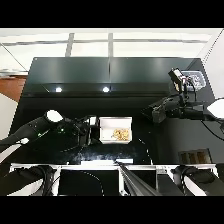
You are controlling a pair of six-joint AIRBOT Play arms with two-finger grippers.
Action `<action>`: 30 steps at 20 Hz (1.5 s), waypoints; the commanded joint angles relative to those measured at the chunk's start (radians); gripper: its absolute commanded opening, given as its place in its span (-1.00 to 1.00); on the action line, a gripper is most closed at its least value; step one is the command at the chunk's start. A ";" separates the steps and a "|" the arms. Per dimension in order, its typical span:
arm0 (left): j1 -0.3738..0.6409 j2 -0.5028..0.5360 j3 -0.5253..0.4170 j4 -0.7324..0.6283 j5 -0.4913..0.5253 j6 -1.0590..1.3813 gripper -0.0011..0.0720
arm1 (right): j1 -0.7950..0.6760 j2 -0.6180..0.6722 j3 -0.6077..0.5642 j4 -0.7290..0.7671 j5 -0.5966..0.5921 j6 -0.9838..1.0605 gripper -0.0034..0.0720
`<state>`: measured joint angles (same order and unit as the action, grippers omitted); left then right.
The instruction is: Fold the box and place the chain.
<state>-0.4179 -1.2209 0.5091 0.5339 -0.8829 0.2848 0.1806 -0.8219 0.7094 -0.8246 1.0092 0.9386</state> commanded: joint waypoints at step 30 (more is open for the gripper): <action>-0.080 -0.002 0.002 -0.033 0.121 -0.079 0.36 | 0.055 -0.003 0.001 -0.007 -0.066 0.001 1.00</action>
